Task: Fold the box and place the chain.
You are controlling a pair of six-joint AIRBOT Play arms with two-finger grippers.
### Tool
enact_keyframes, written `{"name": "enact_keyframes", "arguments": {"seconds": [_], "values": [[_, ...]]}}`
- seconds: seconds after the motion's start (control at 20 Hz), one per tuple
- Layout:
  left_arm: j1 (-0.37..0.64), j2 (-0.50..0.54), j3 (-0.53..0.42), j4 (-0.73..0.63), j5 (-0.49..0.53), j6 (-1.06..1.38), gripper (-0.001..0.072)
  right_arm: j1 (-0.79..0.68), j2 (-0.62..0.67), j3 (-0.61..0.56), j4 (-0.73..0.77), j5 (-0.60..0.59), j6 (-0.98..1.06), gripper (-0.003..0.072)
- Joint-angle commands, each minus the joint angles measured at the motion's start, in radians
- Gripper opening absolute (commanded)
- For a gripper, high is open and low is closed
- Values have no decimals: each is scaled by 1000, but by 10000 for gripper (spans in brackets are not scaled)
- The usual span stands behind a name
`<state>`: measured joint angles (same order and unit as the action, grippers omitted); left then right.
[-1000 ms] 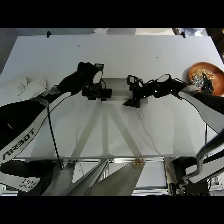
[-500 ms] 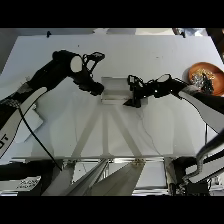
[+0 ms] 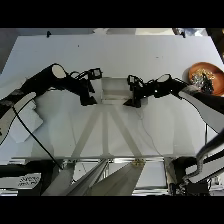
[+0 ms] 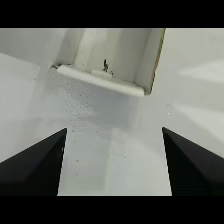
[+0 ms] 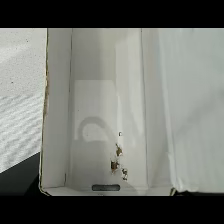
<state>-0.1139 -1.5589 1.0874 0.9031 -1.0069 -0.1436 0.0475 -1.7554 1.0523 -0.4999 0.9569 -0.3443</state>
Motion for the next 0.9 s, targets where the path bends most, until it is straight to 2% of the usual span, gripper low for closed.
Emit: {"name": "enact_keyframes", "arguments": {"seconds": [0.0, 0.15, 0.25, 0.55, 0.85], "values": [[101, -68, -34, -218, 1, 425, 713, 0, 1, 0, 0, 0, 0, 519], [160, -129, -34, -427, -127, 726, 713, 0, 0, 0, 0, 0, 0, 519], [172, -159, -28, -480, -182, 775, 713, 0, 1, 0, 0, 0, 0, 519], [143, -199, -22, -517, -140, 771, 713, 0, 1, 0, 0, 0, 0, 519], [111, -216, 53, -529, -143, 728, 713, 0, 1, 0, 0, 0, 0, 519]]}}
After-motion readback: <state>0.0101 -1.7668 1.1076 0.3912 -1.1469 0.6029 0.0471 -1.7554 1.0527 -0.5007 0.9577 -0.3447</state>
